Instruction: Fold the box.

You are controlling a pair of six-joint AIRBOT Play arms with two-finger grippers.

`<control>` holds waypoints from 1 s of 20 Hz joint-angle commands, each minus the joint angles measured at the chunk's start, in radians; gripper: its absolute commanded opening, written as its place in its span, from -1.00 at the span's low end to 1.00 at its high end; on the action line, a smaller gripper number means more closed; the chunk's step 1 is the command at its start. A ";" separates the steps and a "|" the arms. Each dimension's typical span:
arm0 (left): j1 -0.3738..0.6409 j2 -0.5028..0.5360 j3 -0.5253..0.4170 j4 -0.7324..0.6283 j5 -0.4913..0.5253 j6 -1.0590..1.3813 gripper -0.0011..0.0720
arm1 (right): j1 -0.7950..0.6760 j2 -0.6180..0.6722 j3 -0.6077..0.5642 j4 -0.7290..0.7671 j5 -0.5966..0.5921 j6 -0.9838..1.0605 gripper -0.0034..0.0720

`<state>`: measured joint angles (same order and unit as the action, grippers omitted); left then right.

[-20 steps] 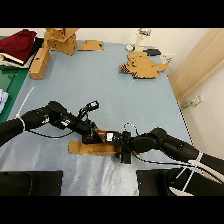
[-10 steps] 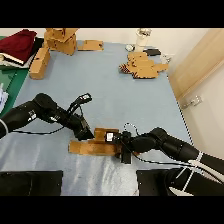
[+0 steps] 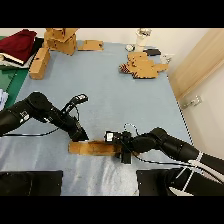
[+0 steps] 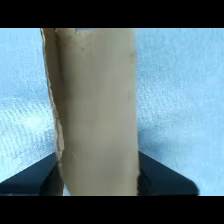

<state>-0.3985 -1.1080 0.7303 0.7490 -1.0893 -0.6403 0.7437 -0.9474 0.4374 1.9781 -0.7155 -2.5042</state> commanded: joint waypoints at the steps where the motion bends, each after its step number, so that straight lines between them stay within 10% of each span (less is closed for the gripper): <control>1: 0.001 0.003 0.001 0.038 -0.020 -0.042 0.89 | 0.000 -0.001 0.000 0.000 -0.001 0.000 0.87; 20: 0.001 0.003 0.001 0.037 -0.039 -0.093 0.88 | 0.000 -0.001 0.000 0.000 -0.001 0.000 0.67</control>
<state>-0.3981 -1.1053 0.7303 0.7856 -1.1278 -0.7334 0.7437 -0.9474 0.4374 1.9781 -0.7166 -2.5046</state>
